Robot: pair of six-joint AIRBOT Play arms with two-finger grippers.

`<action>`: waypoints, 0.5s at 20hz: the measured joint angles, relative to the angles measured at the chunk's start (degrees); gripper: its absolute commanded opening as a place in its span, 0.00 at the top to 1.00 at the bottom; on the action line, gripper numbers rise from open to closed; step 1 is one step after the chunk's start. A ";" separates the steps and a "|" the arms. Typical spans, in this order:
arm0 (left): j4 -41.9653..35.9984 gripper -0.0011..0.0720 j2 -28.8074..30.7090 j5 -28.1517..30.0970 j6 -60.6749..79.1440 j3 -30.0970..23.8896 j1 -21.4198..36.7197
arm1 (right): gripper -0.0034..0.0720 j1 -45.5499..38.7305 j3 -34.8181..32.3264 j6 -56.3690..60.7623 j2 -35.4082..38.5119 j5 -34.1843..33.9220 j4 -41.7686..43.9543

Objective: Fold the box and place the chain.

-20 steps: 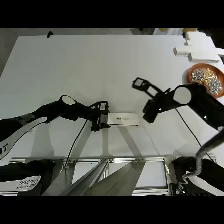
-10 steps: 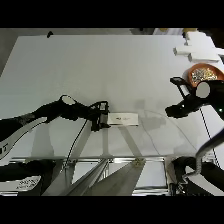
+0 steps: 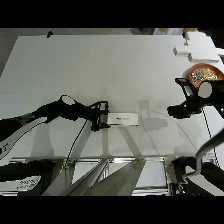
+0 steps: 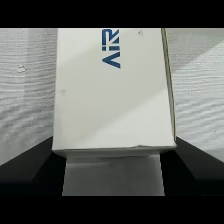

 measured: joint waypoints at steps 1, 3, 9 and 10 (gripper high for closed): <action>0.00 0.64 0.11 -0.55 -0.22 0.00 0.02 | 0.93 -0.04 0.00 0.02 0.00 0.00 -0.02; 0.24 0.64 0.90 -2.43 -2.08 -0.07 0.11 | 0.93 -0.04 0.00 0.07 0.00 0.02 -0.07; 3.48 0.64 13.88 -4.72 -20.85 -0.07 6.58 | 0.93 -0.04 0.00 0.22 0.00 0.09 -0.07; 5.51 0.64 17.07 -4.85 -24.74 -0.07 8.61 | 0.93 -0.04 0.00 0.22 0.00 0.09 -0.04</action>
